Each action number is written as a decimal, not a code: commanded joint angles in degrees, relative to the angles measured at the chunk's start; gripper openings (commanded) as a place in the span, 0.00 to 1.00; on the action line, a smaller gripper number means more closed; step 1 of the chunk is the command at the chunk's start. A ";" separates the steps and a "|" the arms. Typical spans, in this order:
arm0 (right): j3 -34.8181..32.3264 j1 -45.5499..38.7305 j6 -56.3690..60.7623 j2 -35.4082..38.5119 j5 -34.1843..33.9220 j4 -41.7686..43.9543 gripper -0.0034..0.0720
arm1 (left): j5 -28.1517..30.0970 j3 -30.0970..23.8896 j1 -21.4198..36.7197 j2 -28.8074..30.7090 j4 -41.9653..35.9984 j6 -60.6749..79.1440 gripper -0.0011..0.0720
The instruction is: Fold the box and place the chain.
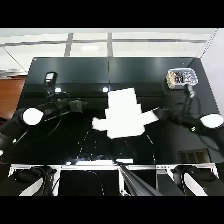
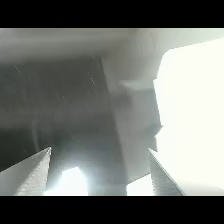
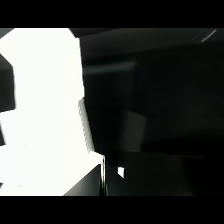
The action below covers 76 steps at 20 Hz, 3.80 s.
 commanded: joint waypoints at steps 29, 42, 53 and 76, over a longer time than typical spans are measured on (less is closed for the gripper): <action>-6.60 18.58 0.39 1.60 -13.94 6.23 0.07 | -60.04 35.93 1.95 -47.45 -18.12 32.22 0.11; 18.47 8.41 0.22 1.66 -2.93 -41.03 0.98 | -29.92 18.47 -5.44 -22.86 -21.22 48.81 0.05; 9.14 15.19 -31.98 1.03 12.57 -34.56 0.98 | -8.22 9.81 -12.31 -24.50 -21.09 86.20 0.05; 9.01 25.75 -46.82 -7.96 -3.28 -25.75 0.98 | -9.77 9.92 -12.41 -25.38 -21.09 86.07 0.05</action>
